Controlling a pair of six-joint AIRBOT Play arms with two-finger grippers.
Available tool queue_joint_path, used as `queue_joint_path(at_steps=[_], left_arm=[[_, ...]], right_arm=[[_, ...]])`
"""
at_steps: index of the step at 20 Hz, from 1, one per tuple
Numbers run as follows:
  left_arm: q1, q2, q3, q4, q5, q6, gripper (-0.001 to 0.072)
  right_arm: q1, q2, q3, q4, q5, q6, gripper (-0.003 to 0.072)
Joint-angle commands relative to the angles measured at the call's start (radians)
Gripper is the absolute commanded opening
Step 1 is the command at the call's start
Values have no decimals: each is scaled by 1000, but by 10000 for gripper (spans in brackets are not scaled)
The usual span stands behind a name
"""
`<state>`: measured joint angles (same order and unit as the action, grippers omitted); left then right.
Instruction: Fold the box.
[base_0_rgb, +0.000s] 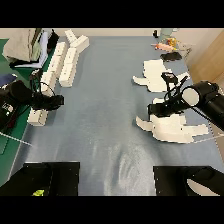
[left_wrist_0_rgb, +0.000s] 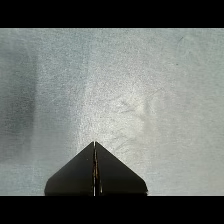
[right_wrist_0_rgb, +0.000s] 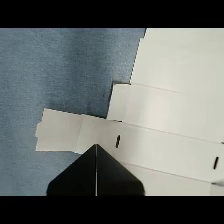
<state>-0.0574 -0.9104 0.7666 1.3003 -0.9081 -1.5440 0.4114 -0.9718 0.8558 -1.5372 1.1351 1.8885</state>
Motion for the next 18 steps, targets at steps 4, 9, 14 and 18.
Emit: queue_joint_path(at_steps=[4, 9, 14, 18], left_arm=[[1, 0, 1, -1, 2, 0, 18], [1, 0, 1, -4, 37, 0, 18], [1, 0, 1, -42, 112, 0, 18], [1, 0, 1, -69, 98, 0, 18]], right_arm=[[1, 0, 1, 2, -27, 0, 2], [-8, -12, 8, -19, -39, 58, 3], [-409, -35, 232, -309, 264, 15, 238], [-870, -138, 214, 22, 311, -231, 297]])
